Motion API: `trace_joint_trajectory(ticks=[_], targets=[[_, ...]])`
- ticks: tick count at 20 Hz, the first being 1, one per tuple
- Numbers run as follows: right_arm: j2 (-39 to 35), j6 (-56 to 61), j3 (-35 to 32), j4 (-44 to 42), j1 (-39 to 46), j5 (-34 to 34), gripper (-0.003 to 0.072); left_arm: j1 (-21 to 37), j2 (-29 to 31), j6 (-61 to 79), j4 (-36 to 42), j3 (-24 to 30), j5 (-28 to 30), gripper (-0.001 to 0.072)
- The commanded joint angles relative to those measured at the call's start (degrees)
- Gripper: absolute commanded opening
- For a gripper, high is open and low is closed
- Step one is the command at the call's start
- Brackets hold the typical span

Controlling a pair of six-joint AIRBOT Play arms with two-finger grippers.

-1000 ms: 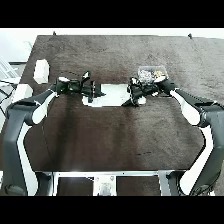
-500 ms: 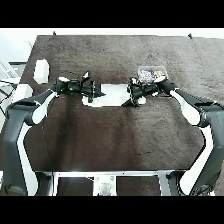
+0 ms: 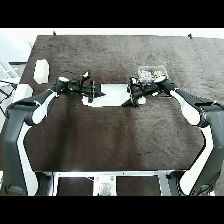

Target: Fold the box and place the chain.

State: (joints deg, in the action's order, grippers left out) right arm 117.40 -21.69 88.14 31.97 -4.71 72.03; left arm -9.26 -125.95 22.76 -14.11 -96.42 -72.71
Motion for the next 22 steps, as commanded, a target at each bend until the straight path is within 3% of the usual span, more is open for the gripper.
trace_joint_trajectory(ticks=[1, 2, 3, 7, 12, 13, 14, 15, 16, 19, 22], targets=[[0.0, 0.0, 0.0, 0.0, 0.0, 0.0, 0.0435, 0.0, 0.0, -0.2, 0.0, -0.3, -2.2, 0.0030], [0.0, 0.0, 0.0, 0.0, 0.0, 0.0, 0.0435, 0.0, 0.0, -0.2, 0.0, -0.4, -2.8, 0.0284], [0.0, 0.0, 0.0, 0.0, 0.0, 0.0, 0.0435, 0.0, 0.1, -0.2, 0.0, -0.4, -2.8, 0.0465], [0.0, 0.0, 0.0, 0.0, 0.0, 0.0, 0.0435, 1.6, 1.0, -0.2, 0.8, -0.4, -5.0, 0.0463], [0.0, 0.0, 0.0, 0.0, 0.0, 0.0, 0.0435, 7.3, 6.1, -0.2, 4.9, -0.4, -15.4, 0.0463], [0.0, 0.0, 0.0, 0.0, 0.0, 0.0, 0.0435, 8.3, 7.3, -0.3, 6.2, -0.4, -16.9, 0.0461], [0.0, 0.0, 0.0, 0.0, 0.0, 0.0, 0.0435, 9.4, 8.5, -0.3, 7.1, -0.3, -17.9, 0.0389], [0.0, 0.0, 0.0, 0.0, 0.0, 0.0, 0.0435, 10.1, 9.6, -0.2, 7.0, -0.4, -19.4, 0.0085], [0.0, 0.0, 0.0, 0.0, 0.0, 0.0, 0.0435, 10.6, 10.9, 0.2, 7.3, -0.6, -21.4, 0.0021], [0.0, 0.0, 0.0, 0.0, 0.0, 0.0, 0.0435, 9.9, 15.1, -4.2, 6.3, -0.5, -21.1, 0.0015], [0.0, 0.0, 0.0, 0.0, 0.0, 0.0, 0.0436, 6.6, 21.9, -7.6, 0.5, 3.7, -15.1, 0.0015]])
